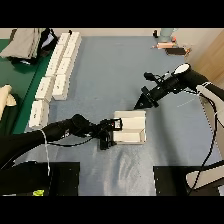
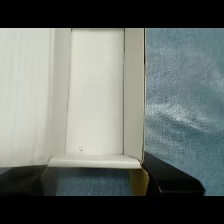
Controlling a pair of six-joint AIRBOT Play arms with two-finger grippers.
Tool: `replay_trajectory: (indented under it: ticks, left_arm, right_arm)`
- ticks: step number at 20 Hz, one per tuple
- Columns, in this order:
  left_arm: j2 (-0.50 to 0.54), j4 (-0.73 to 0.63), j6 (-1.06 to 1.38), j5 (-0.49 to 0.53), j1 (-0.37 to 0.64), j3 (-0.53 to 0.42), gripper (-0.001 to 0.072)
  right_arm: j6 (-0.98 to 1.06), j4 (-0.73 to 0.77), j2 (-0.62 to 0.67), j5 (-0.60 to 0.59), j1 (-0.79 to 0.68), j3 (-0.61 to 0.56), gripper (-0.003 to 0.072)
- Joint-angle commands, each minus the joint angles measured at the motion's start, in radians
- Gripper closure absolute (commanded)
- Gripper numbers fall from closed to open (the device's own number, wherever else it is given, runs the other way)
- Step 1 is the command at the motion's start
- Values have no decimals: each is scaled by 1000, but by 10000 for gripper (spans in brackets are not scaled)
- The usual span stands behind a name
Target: Fold the box.
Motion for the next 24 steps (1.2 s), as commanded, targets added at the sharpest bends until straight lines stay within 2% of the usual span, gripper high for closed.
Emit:
replay_trajectory:
  ticks: [1,8,13,16,19,24]
  left_arm:
    - [0,0,0,0,0,1,334]
    - [0,0,0,0,0,1,334]
    - [0,0,0,0,0,1,334]
    - [0,0,0,0,0,1,334]
    - [0,0,0,0,0,1,334]
    - [0,0,0,0,0,1,334]
  right_arm:
    - [-32,-35,12,75,45,-2,684]
    - [-76,-189,122,58,204,-18,684]
    - [-86,-308,214,-27,317,-73,684]
    - [-126,-337,290,-134,363,-185,685]
    - [-159,-413,368,-306,399,-301,685]
    - [-227,-425,504,-481,445,-421,685]
